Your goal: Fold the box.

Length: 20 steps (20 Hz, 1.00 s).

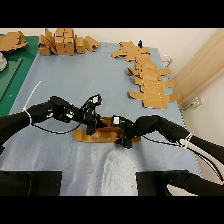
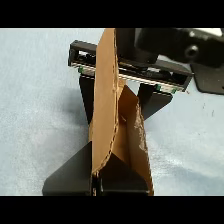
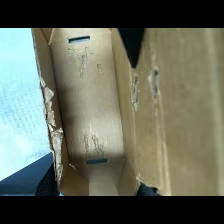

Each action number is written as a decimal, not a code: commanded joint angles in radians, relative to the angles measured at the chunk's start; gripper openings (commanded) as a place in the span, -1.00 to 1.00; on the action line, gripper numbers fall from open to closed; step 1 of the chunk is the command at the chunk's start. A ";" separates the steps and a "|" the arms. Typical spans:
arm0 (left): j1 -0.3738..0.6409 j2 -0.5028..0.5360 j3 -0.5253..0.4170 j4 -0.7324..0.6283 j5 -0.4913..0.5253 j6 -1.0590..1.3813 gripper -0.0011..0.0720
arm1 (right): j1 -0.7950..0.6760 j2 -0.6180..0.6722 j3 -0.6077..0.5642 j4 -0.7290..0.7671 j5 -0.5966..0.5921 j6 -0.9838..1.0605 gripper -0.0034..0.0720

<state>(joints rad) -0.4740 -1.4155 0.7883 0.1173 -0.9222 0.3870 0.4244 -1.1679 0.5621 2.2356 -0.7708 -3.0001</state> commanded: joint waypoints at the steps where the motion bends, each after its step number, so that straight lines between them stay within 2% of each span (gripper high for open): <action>1: 0.000 0.000 0.000 0.045 -0.003 -0.049 -0.93 | 0.001 -0.001 0.000 -0.016 -0.002 0.000 0.29; 3: 0.000 0.000 0.000 0.084 -0.003 -0.075 -0.93 | 0.001 -0.001 0.000 -0.018 -0.002 0.000 0.29; 4: 0.000 0.000 0.000 0.108 -0.003 -0.078 -0.69 | 0.001 -0.001 0.000 -0.019 -0.002 0.000 0.29; 5: 0.000 0.000 0.000 0.128 0.002 -0.091 0.29 | 0.001 -0.001 0.000 -0.022 -0.002 0.000 0.29; 6: 0.002 0.000 0.000 0.138 0.008 -0.126 0.64 | 0.001 -0.001 0.000 -0.021 -0.002 0.000 0.29; 11: 0.051 0.008 0.001 0.289 -0.012 -0.293 0.63 | 0.001 -0.001 0.000 -0.022 -0.002 0.000 0.29; 15: 0.098 0.075 0.001 0.539 -0.143 -0.556 0.58 | 0.001 -0.001 0.000 -0.022 -0.002 0.000 0.29; 16: 0.099 0.096 0.001 0.606 -0.181 -0.685 -0.64 | 0.001 -0.001 0.000 -0.022 -0.002 0.000 0.29; 17: 0.095 0.110 0.002 0.649 -0.229 -0.788 -0.94 | 0.001 -0.001 0.000 -0.022 -0.002 0.000 0.29; 19: 0.077 0.113 0.002 0.642 -0.313 -1.056 -0.94 | 0.001 -0.001 0.000 -0.022 -0.002 0.000 0.29; 20: 0.061 0.114 0.002 0.606 -0.357 -1.080 -0.95 | 0.001 -0.001 0.000 -0.022 -0.002 0.000 0.29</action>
<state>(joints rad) -0.3954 -1.3190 0.7891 0.6830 -1.1461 -0.4068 0.4259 -1.1683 0.5621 2.2139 -0.7727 -3.0009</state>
